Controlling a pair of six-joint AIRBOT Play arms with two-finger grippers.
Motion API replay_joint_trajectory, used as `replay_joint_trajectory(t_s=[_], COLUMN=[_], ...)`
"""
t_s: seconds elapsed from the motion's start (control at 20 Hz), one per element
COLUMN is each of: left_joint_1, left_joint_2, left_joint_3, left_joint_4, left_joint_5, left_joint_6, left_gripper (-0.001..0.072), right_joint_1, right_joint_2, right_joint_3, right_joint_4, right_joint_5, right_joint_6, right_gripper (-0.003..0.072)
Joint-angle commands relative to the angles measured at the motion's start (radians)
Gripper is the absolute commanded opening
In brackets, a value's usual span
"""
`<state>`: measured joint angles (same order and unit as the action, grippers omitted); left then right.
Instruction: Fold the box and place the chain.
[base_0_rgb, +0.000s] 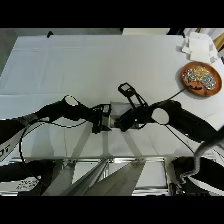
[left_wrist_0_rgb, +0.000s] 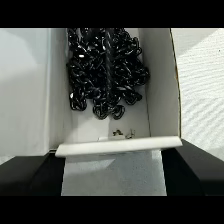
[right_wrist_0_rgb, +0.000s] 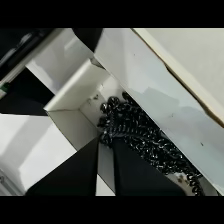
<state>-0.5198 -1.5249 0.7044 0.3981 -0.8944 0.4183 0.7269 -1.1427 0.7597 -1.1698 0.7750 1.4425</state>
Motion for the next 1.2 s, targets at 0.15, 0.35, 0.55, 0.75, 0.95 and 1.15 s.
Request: replay_joint_trajectory(t_s=[0.15, 0.35, 0.55, 0.75, 0.95, 1.15], left_joint_1=[0.001, 0.001, 0.001, 0.001, 0.001, 0.001], left_joint_2=[0.000, 0.000, 0.001, 0.000, 0.000, 0.000], left_joint_3=[0.000, 0.000, 0.000, 0.000, 0.000, 0.000], left_joint_4=[0.000, 0.000, 0.000, 0.000, 0.000, 0.000], left_joint_5=[0.000, 0.000, 0.000, 0.000, 0.000, 0.000], left_joint_6=[0.000, 0.000, 0.000, 0.000, 0.000, 0.000], left_gripper=[0.0412, 0.0412, 0.0412, 0.0412, 0.0412, 0.0412], right_joint_1=[0.000, -0.106, -0.334, -0.526, -0.559, -0.558], right_joint_2=[0.057, 0.258, 0.388, 0.338, 0.164, -0.030], right_joint_3=[0.001, 0.005, 0.025, 0.024, 0.024, 0.024], right_joint_4=[-0.024, -0.066, -0.274, -0.403, -0.405, -0.405], right_joint_5=[0.058, 0.154, 0.357, 0.404, 0.267, 0.145], right_joint_6=[0.000, 0.038, 0.144, 0.155, 0.155, 0.182], right_gripper=[0.0240, 0.0238, 0.0239, 0.0329, 0.0347, 0.0342])
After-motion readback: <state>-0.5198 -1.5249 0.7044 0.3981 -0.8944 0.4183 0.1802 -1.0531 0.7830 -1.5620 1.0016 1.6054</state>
